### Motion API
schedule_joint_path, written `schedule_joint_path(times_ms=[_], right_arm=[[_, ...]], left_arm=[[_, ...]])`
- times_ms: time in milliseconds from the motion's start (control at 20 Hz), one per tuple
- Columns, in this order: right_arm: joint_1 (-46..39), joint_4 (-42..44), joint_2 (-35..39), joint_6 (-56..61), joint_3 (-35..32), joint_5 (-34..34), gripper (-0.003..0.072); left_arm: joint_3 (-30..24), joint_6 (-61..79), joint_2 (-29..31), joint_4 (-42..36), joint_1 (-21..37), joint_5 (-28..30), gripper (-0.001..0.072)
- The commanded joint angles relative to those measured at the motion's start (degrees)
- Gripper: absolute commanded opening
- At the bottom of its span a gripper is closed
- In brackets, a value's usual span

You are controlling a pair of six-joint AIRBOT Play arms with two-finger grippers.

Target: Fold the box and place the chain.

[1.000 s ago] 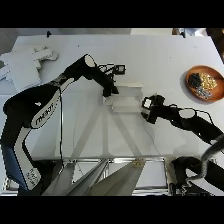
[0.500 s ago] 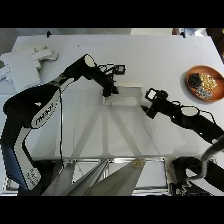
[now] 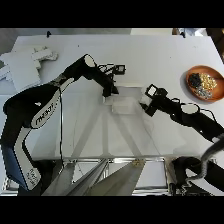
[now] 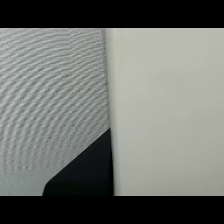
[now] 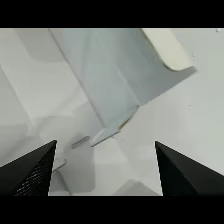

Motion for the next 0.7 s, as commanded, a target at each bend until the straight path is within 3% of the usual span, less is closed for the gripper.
schedule_joint_path(times_ms=[0, 150, 350, 450, 650], right_arm=[[-1.0, -2.0, 3.1, 1.2, -0.1, 0.0, 0.0691], [-3.8, -5.5, 7.5, 6.5, -2.1, 6.4, 0.0691], [-6.4, -27.1, 8.2, 19.7, -2.6, 24.0, 0.0691], [-6.4, -29.9, 8.1, 19.6, -3.1, 24.9, 0.0691], [-6.4, -28.6, 5.8, 16.0, -3.9, 18.6, 0.0691]], left_arm=[[0.0, 0.0, 0.0, 0.0, 0.0, 0.0, 0.0017], [0.0, 0.0, 0.0, 0.0, 0.0, 0.0, 0.0017], [0.0, 0.0, 0.0, 0.0, 0.0, 0.0, 0.0017], [0.0, 0.0, 0.0, 0.0, 0.0, 0.0, 0.0017], [0.0, 0.0, 0.0, 0.0, 0.0, 0.0, 0.0017]])
